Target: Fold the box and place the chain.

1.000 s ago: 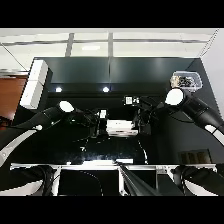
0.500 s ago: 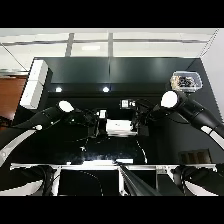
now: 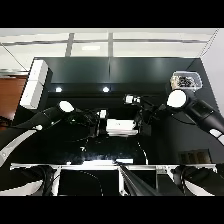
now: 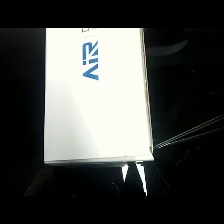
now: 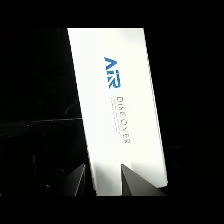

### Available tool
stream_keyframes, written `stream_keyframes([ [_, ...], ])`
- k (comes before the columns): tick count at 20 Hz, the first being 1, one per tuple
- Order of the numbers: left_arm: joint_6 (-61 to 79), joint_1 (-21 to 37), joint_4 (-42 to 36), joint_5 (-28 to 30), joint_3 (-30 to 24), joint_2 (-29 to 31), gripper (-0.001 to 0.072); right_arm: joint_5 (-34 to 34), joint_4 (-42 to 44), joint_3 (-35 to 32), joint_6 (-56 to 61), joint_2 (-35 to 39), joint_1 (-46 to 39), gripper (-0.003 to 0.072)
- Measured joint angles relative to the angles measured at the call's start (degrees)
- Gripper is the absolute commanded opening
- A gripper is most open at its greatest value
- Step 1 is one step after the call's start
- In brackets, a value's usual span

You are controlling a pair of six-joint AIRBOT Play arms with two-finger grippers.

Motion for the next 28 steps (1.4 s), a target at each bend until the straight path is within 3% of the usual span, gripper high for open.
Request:
stream_keyframes([
  [3,0.1,0.0,0.0,-0.1,0.0,0.0,0.0403,2.1,1.1,0.0,6.8,1.4,-1.4,0.0233],
  [4,0.1,0.0,0.1,-0.1,0.0,0.0,0.0402,2.8,1.9,-0.2,10.8,1.7,-1.9,-0.0004],
  [7,0.1,0.0,0.1,-0.2,0.0,0.0,0.0402,3.1,7.3,-2.6,19.3,2.1,-2.7,0.0012],
  [15,0.1,0.0,0.2,-0.2,0.0,0.0,0.0402,-7.2,27.7,-9.0,25.9,-3.9,-3.0,0.0012],
  [20,0.2,0.0,0.2,-0.3,0.0,0.0,0.0402,-9.5,30.5,-9.7,26.8,-9.4,-3.1,0.0012],
  [28,0.1,0.0,0.2,-0.3,0.0,0.0,0.0402,-11.1,28.7,-9.9,26.9,-11.2,-3.1,0.0012],
])
